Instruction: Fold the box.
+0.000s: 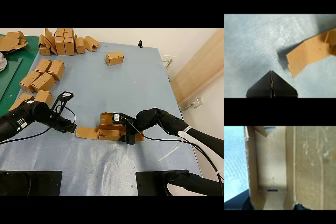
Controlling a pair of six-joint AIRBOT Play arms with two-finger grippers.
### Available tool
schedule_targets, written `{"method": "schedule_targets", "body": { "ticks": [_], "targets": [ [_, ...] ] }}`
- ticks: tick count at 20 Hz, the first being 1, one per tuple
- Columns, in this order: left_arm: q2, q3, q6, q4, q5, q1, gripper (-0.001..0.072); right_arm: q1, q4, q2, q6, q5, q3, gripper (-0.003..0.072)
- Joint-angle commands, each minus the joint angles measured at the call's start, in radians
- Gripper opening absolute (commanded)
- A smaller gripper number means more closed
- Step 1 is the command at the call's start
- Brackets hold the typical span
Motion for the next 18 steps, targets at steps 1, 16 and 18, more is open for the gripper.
{"method": "schedule_targets", "body": {
  "ticks": [1,16,18],
  "targets": [
    [-0.087,-0.035,-0.089,-0.185,0.048,0.031,0.0012,0.000,0.000,0.000,0.001,0.000,0.000,0.0501],
    [-0.153,-0.034,0.230,-0.733,0.118,-0.045,0.0011,0.000,0.000,0.000,0.000,0.000,0.000,0.0501],
    [-0.153,-0.034,0.229,-0.748,0.140,-0.081,0.0011,0.000,0.000,0.000,0.000,0.000,0.000,0.0501]
  ]
}}
